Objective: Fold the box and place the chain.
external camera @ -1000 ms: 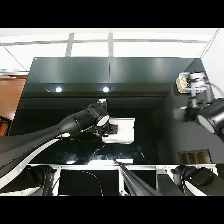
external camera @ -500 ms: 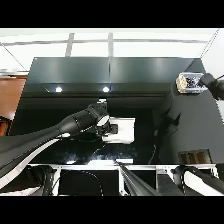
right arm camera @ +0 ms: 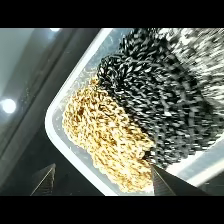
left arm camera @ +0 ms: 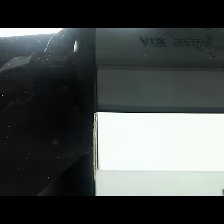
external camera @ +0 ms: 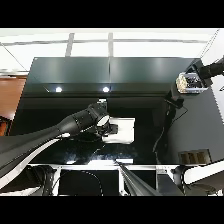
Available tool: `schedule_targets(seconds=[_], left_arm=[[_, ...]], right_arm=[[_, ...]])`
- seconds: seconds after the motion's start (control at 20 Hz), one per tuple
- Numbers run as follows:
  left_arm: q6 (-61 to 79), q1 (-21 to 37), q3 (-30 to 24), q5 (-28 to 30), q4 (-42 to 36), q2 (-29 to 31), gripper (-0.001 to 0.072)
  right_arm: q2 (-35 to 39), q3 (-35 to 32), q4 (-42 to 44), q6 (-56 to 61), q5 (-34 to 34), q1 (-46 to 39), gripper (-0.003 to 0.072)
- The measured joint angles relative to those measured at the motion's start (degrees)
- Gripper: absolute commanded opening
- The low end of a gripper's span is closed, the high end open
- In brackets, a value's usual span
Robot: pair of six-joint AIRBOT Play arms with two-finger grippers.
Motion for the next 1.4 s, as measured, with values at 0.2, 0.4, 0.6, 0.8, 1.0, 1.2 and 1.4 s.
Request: schedule_targets(seconds=[0.2,0.4,0.6,0.8,1.0,1.2,1.4], left_arm=[[0.0,0.0,0.0,-0.1,0.0,0.0,0.0027],[0.0,0.0,0.0,-0.1,0.0,0.0,0.0027],[0.0,0.0,0.0,-0.1,0.0,0.0,0.0027],[0.0,0.0,0.0,-0.2,0.0,0.0,0.0027],[0.0,0.0,0.0,-0.2,0.0,0.0,0.0027],[0.0,0.0,0.0,-0.2,0.0,0.0,0.0027],[0.0,0.0,0.0,-0.2,0.0,0.0,0.0027]], right_arm=[[-3.9,3.0,0.6,3.5,1.2,-0.2,0.0578],[-6.0,3.9,0.7,4.8,1.1,0.5,0.0578],[-7.7,4.1,0.8,5.1,0.7,1.7,0.0001],[-7.4,4.3,0.9,1.1,1.9,1.8,0.0008],[-3.2,4.4,0.8,-6.5,3.7,0.9,0.0007],[4.0,4.4,0.9,-14.2,5.9,0.4,0.0007],[13.7,4.4,1.0,-20.7,7.0,0.2,0.0006]])
